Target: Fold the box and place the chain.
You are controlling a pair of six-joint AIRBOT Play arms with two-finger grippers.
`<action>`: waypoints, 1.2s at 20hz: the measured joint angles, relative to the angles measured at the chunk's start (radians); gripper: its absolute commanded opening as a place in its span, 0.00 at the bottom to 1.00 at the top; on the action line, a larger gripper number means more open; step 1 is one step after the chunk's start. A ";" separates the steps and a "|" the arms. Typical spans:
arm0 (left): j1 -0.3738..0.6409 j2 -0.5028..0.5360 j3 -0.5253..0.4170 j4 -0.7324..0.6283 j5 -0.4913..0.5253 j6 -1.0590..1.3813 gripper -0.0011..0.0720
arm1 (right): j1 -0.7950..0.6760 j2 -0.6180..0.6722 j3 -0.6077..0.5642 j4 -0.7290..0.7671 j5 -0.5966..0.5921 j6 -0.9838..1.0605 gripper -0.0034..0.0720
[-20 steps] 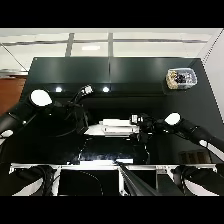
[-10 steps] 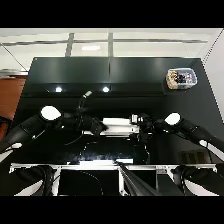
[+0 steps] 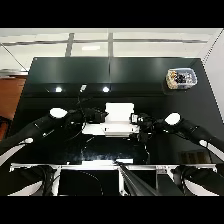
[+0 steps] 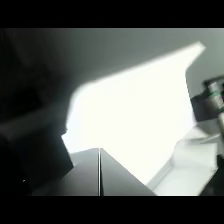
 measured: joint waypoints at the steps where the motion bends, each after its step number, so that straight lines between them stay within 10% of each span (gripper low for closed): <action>1: -0.002 -0.013 0.000 0.011 -0.006 0.008 0.05 | 0.000 0.000 0.000 0.000 0.000 -0.001 0.66; 15: 0.212 0.064 0.093 0.325 -0.231 0.028 0.06 | 0.000 0.000 0.000 0.000 0.000 0.003 0.66; 16: 0.252 0.079 0.096 0.367 -0.262 0.028 0.25 | 0.000 0.000 0.000 0.000 0.000 0.003 0.66; 17: 0.294 0.089 0.097 0.405 -0.299 0.028 0.77 | 0.000 0.000 0.000 0.000 0.000 0.003 0.66; 18: 0.329 0.094 0.098 0.434 -0.336 0.028 1.00 | 0.000 0.000 0.000 0.000 0.000 0.003 0.66; 24: 0.324 0.098 0.100 0.575 -0.464 0.214 0.96 | 0.000 0.000 0.000 0.000 0.000 0.006 0.66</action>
